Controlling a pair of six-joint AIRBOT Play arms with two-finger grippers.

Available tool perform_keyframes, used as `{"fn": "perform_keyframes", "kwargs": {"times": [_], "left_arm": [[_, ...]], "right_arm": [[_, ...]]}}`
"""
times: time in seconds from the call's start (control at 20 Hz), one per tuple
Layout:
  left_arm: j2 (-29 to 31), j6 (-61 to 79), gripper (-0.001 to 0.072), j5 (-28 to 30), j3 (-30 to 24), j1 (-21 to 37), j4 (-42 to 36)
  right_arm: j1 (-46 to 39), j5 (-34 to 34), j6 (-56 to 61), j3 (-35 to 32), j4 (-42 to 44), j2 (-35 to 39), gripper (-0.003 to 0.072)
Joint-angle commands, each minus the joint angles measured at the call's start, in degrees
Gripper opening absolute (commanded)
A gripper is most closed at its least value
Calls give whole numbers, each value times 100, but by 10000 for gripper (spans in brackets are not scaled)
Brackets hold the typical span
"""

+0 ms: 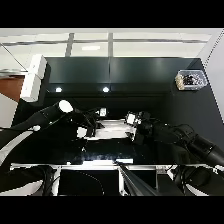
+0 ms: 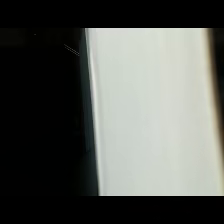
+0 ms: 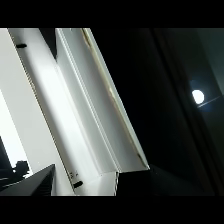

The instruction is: Fold the box and place the chain.

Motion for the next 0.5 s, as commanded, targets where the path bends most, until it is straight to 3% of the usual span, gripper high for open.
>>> {"fn": "perform_keyframes", "kwargs": {"times": [0.0, 0.45], "left_arm": [[48, 0, 28, 11, 7, -4, 4], [96, 0, 28, 52, 7, -2, 9]], "right_arm": [[-7, -157, -481, 26, 398, 2, 697], [-7, -260, -1434, 26, 997, -549, 697]]}}
